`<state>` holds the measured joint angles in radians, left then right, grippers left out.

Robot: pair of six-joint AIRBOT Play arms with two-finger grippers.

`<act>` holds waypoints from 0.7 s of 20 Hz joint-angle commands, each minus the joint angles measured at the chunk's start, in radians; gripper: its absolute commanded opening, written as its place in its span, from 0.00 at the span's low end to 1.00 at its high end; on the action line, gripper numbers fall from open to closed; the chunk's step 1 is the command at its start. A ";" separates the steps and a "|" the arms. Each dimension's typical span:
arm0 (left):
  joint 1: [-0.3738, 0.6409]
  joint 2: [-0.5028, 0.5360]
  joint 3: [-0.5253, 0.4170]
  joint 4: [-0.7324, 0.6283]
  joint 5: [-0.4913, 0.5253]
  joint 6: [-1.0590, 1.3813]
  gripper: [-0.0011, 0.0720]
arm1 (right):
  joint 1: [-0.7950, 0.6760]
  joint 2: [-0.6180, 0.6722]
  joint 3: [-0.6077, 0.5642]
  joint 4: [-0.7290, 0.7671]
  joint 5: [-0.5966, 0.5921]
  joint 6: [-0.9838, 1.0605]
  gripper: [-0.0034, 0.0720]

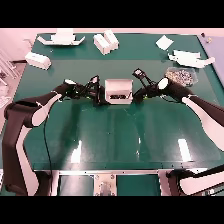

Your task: Fold the box and place the chain.

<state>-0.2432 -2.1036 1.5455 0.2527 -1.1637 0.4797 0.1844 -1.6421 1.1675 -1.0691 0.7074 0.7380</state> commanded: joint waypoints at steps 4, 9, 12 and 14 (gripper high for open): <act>0.001 0.001 0.001 0.000 0.000 0.000 0.75 | 0.001 -0.002 0.003 0.080 0.019 -0.018 0.25; 0.001 0.001 0.001 0.000 0.001 0.000 0.75 | 0.000 0.037 0.003 0.085 0.019 -0.025 0.25; 0.001 0.001 0.001 0.000 0.000 0.000 0.75 | 0.000 0.075 0.010 0.085 0.020 -0.025 0.25; 0.001 0.001 0.001 0.000 0.000 0.000 0.75 | 0.000 0.091 0.015 0.085 0.019 -0.025 0.25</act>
